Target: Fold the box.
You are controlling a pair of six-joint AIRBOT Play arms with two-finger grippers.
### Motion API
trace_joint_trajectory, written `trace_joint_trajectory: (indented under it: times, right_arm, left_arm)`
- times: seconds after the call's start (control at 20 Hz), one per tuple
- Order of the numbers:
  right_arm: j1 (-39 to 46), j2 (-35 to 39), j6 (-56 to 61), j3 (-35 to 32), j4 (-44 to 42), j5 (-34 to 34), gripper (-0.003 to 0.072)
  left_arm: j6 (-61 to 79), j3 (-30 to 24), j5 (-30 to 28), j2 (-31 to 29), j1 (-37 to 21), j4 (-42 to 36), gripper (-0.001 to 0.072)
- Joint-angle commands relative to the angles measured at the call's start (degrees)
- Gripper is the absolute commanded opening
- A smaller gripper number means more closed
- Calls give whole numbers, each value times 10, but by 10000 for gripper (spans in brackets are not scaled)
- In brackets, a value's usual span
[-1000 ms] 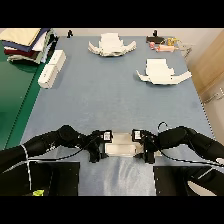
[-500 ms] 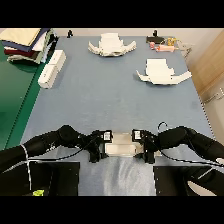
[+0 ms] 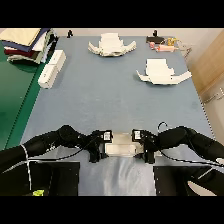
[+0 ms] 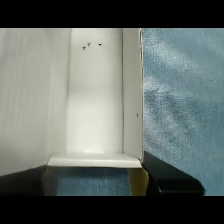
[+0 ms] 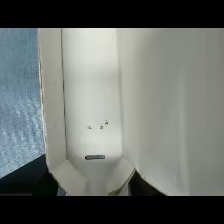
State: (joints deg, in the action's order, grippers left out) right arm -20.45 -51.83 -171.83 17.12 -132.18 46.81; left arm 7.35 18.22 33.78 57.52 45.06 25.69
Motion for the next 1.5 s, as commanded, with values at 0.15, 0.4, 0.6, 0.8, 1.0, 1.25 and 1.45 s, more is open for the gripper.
trace_joint_trajectory:
  times: [0.15,0.4,0.6,0.8,1.0,1.25,1.45]
  right_arm:
    - [0,2,4,15,20,-12,715]
    - [0,31,119,49,147,21,715]
    - [0,74,155,69,208,96,715]
    - [0,125,239,80,230,138,712]
    - [0,175,446,117,220,167,663]
    - [0,179,644,143,42,227,5]
    - [-12,150,645,142,-31,103,4]
  left_arm:
    - [1,0,-2,0,0,0,453]
    - [1,0,-2,0,0,0,453]
    - [1,0,-2,0,0,0,453]
    - [1,0,-2,0,0,0,453]
    - [1,0,-2,0,0,0,453]
    - [1,0,-2,0,0,0,453]
    - [1,0,-2,0,0,0,453]
